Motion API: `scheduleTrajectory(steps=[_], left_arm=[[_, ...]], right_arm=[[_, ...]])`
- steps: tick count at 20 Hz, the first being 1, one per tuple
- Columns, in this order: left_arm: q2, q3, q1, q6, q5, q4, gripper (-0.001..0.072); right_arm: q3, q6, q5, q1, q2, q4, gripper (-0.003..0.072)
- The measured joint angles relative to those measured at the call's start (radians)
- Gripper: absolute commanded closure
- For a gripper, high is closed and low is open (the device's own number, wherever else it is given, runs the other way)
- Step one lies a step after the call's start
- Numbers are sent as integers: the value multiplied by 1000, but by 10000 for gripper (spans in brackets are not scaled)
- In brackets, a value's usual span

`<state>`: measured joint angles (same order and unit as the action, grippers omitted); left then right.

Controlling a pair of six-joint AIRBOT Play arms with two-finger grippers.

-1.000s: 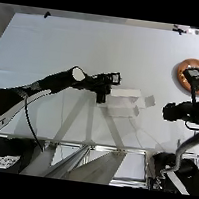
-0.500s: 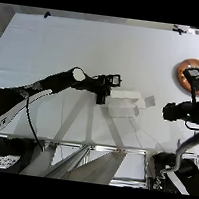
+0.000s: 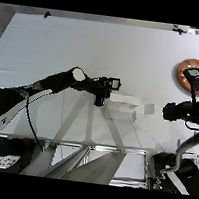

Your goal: Fold the box and place the chain.

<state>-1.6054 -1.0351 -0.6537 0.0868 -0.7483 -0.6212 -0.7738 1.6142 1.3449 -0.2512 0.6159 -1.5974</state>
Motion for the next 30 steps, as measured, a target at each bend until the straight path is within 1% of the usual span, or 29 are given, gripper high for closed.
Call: scheduleTrajectory(steps=[8, 18, 24, 30], left_arm=[[0, 0, 2, 3, 51, -1, 700], [0, 1, 6, 0, 80, -1, 700], [14, -1, 7, -43, 51, -21, 705], [24, -27, 8, -134, -19, -142, 703]], right_arm=[[0, 0, 0, 0, 0, 0, 329], [0, -1, 1, 0, 0, 2, 331], [0, -1, 1, 0, 0, 3, 331], [0, -1, 1, 0, 0, 4, 331]])
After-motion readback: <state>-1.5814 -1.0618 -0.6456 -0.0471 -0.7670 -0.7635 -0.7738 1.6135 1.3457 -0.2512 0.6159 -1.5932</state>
